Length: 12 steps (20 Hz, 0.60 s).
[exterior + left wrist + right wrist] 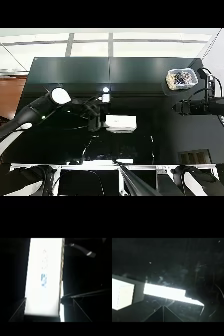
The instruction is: Fold the box and place the chain.
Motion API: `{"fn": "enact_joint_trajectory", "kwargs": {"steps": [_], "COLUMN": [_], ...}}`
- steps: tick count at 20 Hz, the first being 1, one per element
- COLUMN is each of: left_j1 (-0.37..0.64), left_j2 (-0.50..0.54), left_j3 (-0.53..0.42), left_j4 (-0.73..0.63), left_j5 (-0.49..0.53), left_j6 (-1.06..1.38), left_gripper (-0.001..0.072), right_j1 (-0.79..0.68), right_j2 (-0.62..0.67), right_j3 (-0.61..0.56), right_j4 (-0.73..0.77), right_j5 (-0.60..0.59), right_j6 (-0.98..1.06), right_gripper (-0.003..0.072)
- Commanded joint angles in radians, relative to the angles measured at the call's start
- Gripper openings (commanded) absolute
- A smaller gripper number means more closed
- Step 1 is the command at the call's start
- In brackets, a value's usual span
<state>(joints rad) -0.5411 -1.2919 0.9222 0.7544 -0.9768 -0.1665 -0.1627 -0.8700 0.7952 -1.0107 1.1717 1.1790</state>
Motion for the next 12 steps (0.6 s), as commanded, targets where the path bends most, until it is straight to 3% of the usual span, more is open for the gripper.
{"fn": "enact_joint_trajectory", "kwargs": {"steps": [1,5,12], "left_j1": [-0.106,-0.145,-0.149], "left_j2": [-0.087,-0.2,-0.227], "left_j3": [0.103,0.192,0.198], "left_j4": [-0.011,-0.011,0.037], "left_j5": [0.044,0.113,0.113], "left_j6": [-0.05,-0.069,-0.105], "left_gripper": [0.0712,0.0712,0.0712], "right_j1": [-0.005,-0.005,-0.005], "right_j2": [0.002,0.002,0.002], "right_j3": [-0.005,-0.005,-0.005], "right_j4": [-0.008,-0.008,-0.008], "right_j5": [-0.03,-0.025,-0.026], "right_j6": [0.003,0.002,-0.001], "right_gripper": [0.0018,0.0018,0.0018]}}
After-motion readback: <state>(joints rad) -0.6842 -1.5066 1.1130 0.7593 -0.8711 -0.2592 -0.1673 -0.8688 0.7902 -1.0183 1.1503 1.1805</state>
